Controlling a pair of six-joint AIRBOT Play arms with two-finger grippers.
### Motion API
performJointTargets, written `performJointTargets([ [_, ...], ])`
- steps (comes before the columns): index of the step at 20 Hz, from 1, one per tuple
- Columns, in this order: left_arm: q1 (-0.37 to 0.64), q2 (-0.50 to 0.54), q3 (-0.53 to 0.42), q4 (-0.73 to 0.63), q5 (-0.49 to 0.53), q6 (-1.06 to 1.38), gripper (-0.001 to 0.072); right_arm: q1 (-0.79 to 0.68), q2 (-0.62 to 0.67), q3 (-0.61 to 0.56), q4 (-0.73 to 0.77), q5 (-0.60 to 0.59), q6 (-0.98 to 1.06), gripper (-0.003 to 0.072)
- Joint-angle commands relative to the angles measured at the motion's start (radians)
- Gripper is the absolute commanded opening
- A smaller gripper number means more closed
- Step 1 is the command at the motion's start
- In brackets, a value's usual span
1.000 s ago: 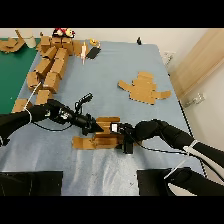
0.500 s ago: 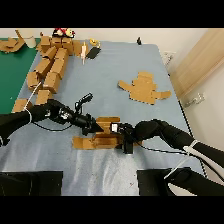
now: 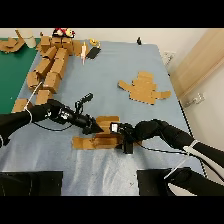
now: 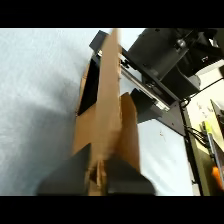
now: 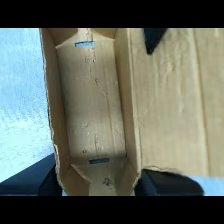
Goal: Fold the box.
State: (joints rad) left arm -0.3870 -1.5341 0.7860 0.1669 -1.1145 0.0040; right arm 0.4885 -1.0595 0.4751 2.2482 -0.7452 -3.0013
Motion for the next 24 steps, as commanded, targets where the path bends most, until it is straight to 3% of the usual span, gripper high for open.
performJointTargets([
  [1, 0.008, 0.004, 0.001, -0.021, -0.030, -0.044, 0.0475, 0.000, -0.001, -0.001, 0.000, -0.001, 0.000, 0.0546],
  [5, 0.055, 0.045, 0.014, 0.015, -0.031, -0.078, 0.0477, 0.000, -0.001, -0.001, 0.000, 0.000, 0.001, 0.0546],
  [9, 0.176, 0.174, 0.021, 0.162, -0.083, -0.217, 0.0473, 0.000, -0.001, -0.001, 0.000, 0.000, 0.000, 0.0546],
  [10, 0.201, 0.211, 0.021, 0.189, -0.107, -0.275, 0.0409, 0.000, -0.001, -0.001, 0.000, 0.000, 0.000, 0.0546],
  [11, 0.214, 0.239, 0.021, 0.219, -0.143, -0.329, 0.0095, 0.000, -0.001, -0.001, 0.000, 0.000, 0.000, 0.0546],
  [12, 0.212, 0.262, 0.021, 0.251, -0.189, -0.364, 0.0010, 0.000, -0.001, -0.001, 0.000, 0.000, 0.000, 0.0546],
  [16, 0.057, 0.275, 0.000, 0.281, -0.238, -0.703, 0.0010, 0.000, -0.001, -0.001, 0.000, -0.001, 0.000, 0.0546],
  [20, -0.110, 0.260, 0.034, 0.169, -0.021, -0.716, 0.0011, 0.000, -0.001, -0.001, 0.000, 0.000, 0.000, 0.0546],
  [24, -0.098, 0.142, 0.150, 0.196, 0.071, -0.768, 0.0011, 0.000, -0.001, -0.001, 0.000, 0.000, 0.000, 0.0546],
])
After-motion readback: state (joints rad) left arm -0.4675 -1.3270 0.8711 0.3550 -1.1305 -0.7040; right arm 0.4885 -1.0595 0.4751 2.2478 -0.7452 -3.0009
